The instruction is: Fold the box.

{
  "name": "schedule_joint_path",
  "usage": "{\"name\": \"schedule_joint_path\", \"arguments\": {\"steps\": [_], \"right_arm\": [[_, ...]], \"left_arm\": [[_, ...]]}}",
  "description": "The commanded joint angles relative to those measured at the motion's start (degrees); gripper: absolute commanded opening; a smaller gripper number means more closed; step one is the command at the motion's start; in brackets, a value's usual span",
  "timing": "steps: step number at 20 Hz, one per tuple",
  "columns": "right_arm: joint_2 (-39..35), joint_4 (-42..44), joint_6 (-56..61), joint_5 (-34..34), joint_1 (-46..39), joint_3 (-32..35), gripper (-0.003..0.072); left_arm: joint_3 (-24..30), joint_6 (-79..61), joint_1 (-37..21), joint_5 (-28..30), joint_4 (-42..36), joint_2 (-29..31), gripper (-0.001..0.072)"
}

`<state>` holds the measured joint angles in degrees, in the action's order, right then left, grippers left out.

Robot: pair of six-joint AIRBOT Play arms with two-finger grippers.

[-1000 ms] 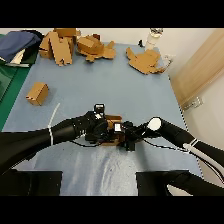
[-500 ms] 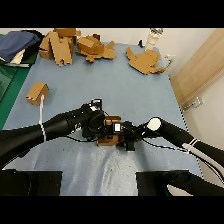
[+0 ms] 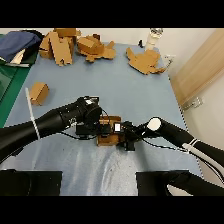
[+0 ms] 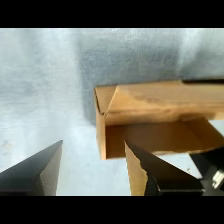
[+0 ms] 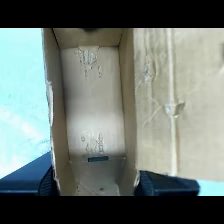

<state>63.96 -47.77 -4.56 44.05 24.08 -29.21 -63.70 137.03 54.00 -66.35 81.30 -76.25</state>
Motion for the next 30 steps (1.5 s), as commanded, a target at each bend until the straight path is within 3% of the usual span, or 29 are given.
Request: {"name": "schedule_joint_path", "arguments": {"steps": [1,3,5,7,9,11,13,15,17,19,20,22,26,27,28,29,30], "right_arm": [[0.0,-0.02,0.04,-0.04,-0.02,0.02,0.0524],[0.0,0.0,0.04,-0.04,-0.02,0.02,0.0524],[0.0,-0.02,0.04,-0.02,-0.02,0.02,0.0524],[0.0,-0.02,0.04,0.0,-0.02,0.02,0.0523],[0.0,-0.02,0.04,-0.02,-0.02,0.02,0.0524],[0.0,-0.02,0.04,-0.02,-0.02,0.0,0.0524],[-0.02,0.02,0.04,-0.02,-0.02,0.0,0.0524],[-0.02,0.04,0.04,-0.07,-0.02,0.0,0.0523],[-0.02,0.09,0.04,-0.04,-0.02,0.0,0.0524],[-0.02,0.04,0.02,0.0,-0.02,0.0,0.0523],[0.0,0.02,0.02,0.0,-0.02,0.0,0.0523],[0.0,0.02,0.02,0.04,-0.02,0.0,0.0523],[0.0,1.33,0.02,0.0,-0.02,0.0,0.0523],[0.0,2.16,0.02,0.02,-0.02,0.0,0.0523],[0.0,3.15,0.04,0.04,-0.02,0.0,0.0523],[0.0,3.74,0.02,0.04,-0.02,0.0,0.0523],[0.0,3.74,0.02,0.02,-0.02,0.0,0.0523]], "left_arm": [[-0.28,-1.4,-0.48,-3.85,-0.17,2.1,0.0578],[-0.28,-2.91,-0.52,-5.86,-0.09,3.3,0.0533],[-0.07,-10.01,-0.66,-8.07,0.74,4.61,0.002],[1.68,-22.75,-1.16,-9.66,2.43,6.38,0.0009],[6.03,-46.42,-4.33,-5.75,-5.99,9.92,0.0009],[11.04,-69.16,-12.68,-1.33,-23.8,12.57,0.0008],[15.21,-86.03,-25.2,-2.16,-39.82,11.56,0.0009],[17.75,-106.92,-35.28,-2.4,-45.92,8.41,0.001],[17.86,-115.45,-40.63,5.2,-46.99,4.44,0.001],[17.86,-122.49,-41.09,13.7,-50.53,1.95,0.0009],[17.88,-130.77,-40.04,14.69,-51.76,1.6,0.0008],[18.34,-143.51,-36.04,13.42,-51.65,2.25,0.0007],[24.85,-152.98,-29.97,13.2,-51.41,5.84,0.001],[25.94,-152.95,-29.0,13.2,-51.49,5.88,0.0037],[26.49,-152.78,-28.15,12.9,-51.36,5.88,0.0423],[26.84,-151.27,-27.43,12.79,-51.36,5.88,0.0677],[26.88,-149.02,-26.84,12.48,-50.99,5.88,0.0678]]}}
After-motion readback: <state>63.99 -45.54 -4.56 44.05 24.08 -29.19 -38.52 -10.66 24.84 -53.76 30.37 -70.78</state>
